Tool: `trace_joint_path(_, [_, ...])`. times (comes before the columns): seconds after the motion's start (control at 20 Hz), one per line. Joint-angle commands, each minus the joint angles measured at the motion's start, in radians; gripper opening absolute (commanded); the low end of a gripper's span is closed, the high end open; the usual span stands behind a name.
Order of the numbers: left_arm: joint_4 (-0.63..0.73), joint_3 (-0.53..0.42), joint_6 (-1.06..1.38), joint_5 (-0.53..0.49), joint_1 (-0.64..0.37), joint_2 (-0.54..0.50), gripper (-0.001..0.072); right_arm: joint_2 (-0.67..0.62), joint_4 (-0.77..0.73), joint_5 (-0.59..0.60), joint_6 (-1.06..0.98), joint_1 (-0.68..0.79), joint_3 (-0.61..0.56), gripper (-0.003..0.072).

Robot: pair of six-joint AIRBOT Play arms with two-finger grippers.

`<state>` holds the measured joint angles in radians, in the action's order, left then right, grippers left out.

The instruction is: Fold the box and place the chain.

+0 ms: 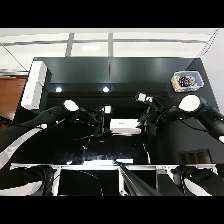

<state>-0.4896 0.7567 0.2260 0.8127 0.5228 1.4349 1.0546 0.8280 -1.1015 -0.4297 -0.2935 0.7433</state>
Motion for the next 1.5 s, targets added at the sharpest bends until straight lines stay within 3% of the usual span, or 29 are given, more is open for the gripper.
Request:
trace_joint_path(0.0, [-0.001,0.0,0.002,0.0,0.0,0.0,0.0353,-0.038,-0.103,-0.098,-0.146,0.097,0.006,0.0191])
trace_joint_path(0.1, [-0.001,0.0,0.002,0.0,0.0,0.0,0.0353,-0.038,-0.19,-0.202,-0.259,0.178,-0.004,0.0012])
trace_joint_path(0.2, [-0.001,0.0,0.002,0.0,0.0,0.0,0.0353,-0.037,-0.274,-0.201,-0.431,0.212,-0.043,0.0011])
trace_joint_path(0.3, [-0.001,0.0,0.002,0.0,0.0,0.0,0.0353,-0.035,-0.338,-0.138,-0.48,0.193,-0.087,0.0011])
trace_joint_path(0.6, [-0.001,0.0,0.002,-0.001,0.0,0.0,0.0353,-0.034,-0.349,0.08,-0.648,0.163,-0.098,0.0011])
trace_joint_path(1.1, [0.0,0.0,0.002,-0.001,0.0,0.0,0.0353,0.075,-0.391,0.123,-0.723,0.029,-0.098,0.0011])
trace_joint_path(1.45, [0.0,0.0,0.002,-0.001,0.0,0.0,0.0353,0.127,-0.39,0.051,-0.723,0.029,-0.098,0.0011])
